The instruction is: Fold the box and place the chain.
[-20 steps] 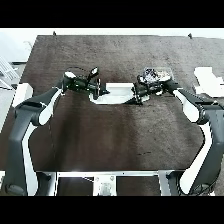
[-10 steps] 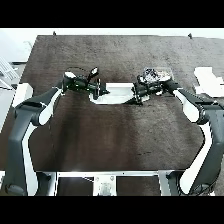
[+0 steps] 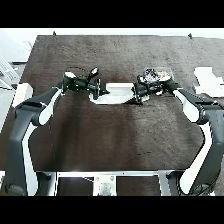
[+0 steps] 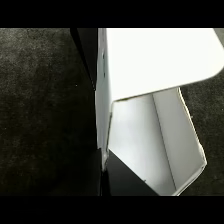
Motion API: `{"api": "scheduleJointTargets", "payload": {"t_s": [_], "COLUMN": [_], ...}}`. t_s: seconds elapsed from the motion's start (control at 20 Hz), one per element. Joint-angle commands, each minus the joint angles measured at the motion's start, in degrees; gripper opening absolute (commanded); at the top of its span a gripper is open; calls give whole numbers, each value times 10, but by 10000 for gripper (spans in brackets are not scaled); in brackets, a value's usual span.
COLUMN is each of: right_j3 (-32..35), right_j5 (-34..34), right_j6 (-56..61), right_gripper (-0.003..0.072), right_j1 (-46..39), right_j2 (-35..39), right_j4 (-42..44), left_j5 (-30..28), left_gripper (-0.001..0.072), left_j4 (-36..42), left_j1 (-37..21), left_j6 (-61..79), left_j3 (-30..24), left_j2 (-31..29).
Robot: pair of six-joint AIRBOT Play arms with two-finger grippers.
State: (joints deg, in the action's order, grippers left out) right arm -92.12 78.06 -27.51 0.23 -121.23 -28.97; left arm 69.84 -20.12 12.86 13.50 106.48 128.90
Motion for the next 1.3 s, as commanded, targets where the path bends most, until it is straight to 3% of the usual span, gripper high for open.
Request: {"api": "scheduleJointTargets", "payload": {"t_s": [0.0, 0.2, 0.3, 0.6, 1.0, 1.05, 1.1, 1.15, 1.25], "right_j3": [0, 0, 0, 0, 0, 0, 0, 0, 0], "right_j5": [0, 0, 0, 0, 0, 0, 0, 0, 0], "right_j6": [0, 0, 0, 0, 0, 0, 0, 0, 0], "right_gripper": [587, 587, 587, 587, 587, 587, 587, 588, 587], "right_j1": [0, 0, 0, 0, 0, 0, 0, 0, 0], "right_j2": [0, 0, 0, 0, 0, 0, 0, 0, 0], "right_j4": [0, 0, 0, 0, 0, 0, 0, 0, 0], "left_j5": [6, 6, 6, 19, 167, 188, 209, 231, 253], "left_gripper": [23, 24, 256, 259, 259, 258, 208, 21, 15], "left_j4": [3, 12, 13, 13, 18, 18, 20, 22, 25], "left_j1": [0, 0, 0, -2, -65, -73, -80, -84, -82], "left_j6": [0, 1, 1, 0, -14, -14, -14, -11, -11], "left_j3": [1, 3, 3, 3, 3, 3, 3, 3, 2], "left_j2": [0, -1, -1, -3, -65, -75, -85, -96, -121]}}
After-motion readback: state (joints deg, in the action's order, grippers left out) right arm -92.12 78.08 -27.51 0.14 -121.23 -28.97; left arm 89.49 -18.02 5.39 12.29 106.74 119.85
